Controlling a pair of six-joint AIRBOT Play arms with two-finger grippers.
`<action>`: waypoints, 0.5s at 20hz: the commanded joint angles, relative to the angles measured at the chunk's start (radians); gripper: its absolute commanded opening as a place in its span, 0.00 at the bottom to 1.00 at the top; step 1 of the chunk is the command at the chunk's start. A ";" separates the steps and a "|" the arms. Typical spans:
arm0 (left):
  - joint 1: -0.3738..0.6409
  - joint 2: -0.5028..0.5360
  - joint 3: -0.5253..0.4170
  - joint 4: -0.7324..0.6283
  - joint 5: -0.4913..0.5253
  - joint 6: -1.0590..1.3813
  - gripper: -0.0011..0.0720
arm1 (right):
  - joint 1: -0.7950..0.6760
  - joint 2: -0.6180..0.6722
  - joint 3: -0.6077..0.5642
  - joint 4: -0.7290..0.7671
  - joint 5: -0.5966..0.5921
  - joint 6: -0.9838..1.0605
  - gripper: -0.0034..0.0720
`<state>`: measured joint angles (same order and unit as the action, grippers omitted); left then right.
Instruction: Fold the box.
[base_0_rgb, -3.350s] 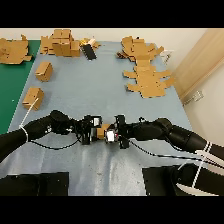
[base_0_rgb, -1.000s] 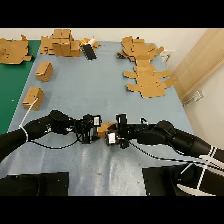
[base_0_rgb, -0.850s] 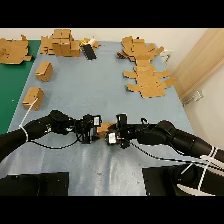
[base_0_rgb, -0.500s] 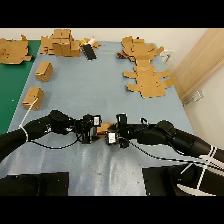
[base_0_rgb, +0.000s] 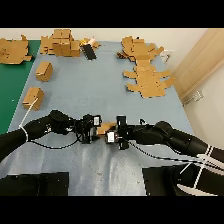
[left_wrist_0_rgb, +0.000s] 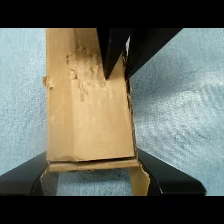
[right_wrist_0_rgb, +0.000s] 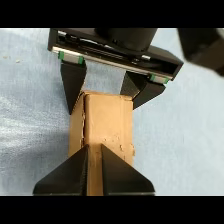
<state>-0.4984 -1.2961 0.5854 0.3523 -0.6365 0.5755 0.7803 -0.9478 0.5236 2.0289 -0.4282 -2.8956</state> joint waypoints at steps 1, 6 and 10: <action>-0.001 0.000 0.000 0.000 0.000 0.000 0.73 | 0.001 -0.007 -0.010 0.018 -0.014 0.002 0.20; -0.001 0.000 0.000 0.000 0.000 0.000 0.73 | 0.001 -0.022 -0.013 0.017 -0.007 0.008 0.21; -0.001 0.000 0.000 0.000 0.000 0.000 0.73 | -0.003 0.097 -0.012 -0.069 -0.023 0.148 0.30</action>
<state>-0.4984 -1.2961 0.5854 0.3527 -0.6369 0.5758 0.7799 -0.9127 0.5117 2.0224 -0.4400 -2.8506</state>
